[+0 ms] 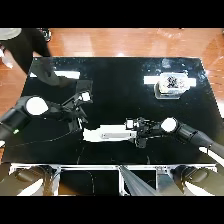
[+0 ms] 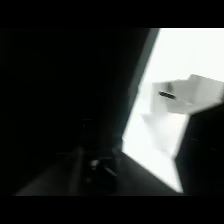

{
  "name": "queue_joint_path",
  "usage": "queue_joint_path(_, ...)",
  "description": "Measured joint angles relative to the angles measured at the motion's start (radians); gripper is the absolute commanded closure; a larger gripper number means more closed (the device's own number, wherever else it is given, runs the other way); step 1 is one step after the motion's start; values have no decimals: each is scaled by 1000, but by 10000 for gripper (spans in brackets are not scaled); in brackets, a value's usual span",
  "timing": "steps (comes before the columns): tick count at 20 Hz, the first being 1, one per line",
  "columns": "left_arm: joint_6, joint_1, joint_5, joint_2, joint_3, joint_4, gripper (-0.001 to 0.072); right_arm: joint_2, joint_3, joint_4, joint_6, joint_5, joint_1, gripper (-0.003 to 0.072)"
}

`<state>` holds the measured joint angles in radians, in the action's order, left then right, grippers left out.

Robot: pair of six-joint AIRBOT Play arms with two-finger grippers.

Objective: Fold the box and place the chain.

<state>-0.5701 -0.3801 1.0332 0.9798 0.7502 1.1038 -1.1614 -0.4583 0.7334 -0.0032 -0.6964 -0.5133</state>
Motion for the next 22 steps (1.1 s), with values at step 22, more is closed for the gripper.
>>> queue_joint_path(22, -245, -334, -712, 4, -228, -403, 686, 0, 0, -3, 3, -3, 0, 609)
